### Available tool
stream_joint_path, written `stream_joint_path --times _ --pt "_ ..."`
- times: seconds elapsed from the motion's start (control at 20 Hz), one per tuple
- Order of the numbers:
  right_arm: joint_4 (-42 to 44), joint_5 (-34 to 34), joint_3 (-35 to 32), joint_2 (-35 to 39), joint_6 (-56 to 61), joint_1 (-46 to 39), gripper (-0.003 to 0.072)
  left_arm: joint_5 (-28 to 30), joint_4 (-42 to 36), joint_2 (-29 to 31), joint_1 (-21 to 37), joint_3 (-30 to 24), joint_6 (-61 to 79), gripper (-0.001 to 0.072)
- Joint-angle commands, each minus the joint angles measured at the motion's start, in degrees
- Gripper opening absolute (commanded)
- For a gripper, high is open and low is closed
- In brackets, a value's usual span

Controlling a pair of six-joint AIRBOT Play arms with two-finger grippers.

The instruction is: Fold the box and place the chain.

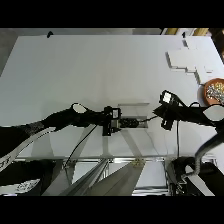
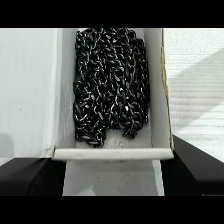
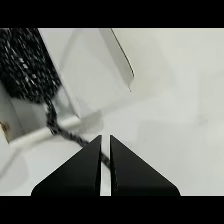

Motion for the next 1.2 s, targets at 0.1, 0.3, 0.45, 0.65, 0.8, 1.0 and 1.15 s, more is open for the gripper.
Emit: stream_joint_path --times 0.1,0.3,0.45,0.65,0.8,1.0,1.15 --pt "-7.3 -0.9 0.0 -5.1 -2.4 -0.8 0.0113 0.0 0.0 0.0 0.0 0.0 0.0 0.0013" --pt "-5.9 -1.1 0.0 -10.4 -11.0 0.9 0.0300 0.0 0.0 0.0 0.0 0.0 0.0 0.0013" --pt "-5.3 -1.7 0.0 -14.2 -16.3 3.3 0.0298 0.0 0.0 0.0 0.0 0.0 0.0 0.0013" --pt "-5.2 -4.3 0.0 -18.0 -16.7 5.7 0.0259 0.0 0.0 0.0 0.0 0.0 0.0 0.0013" --pt "-1.2 -6.7 0.0 -18.2 -17.6 5.9 0.0234 0.0 0.0 0.0 0.0 0.0 0.0 0.0013" --pt "1.4 -6.5 0.0 -20.8 -18.4 5.9 0.0228 0.0 0.0 0.0 0.0 0.0 0.0 0.0013" --pt "0.8 -4.8 0.0 -21.4 -17.8 5.9 0.0028 0.0 0.0 0.0 0.0 0.0 0.0 0.0013"
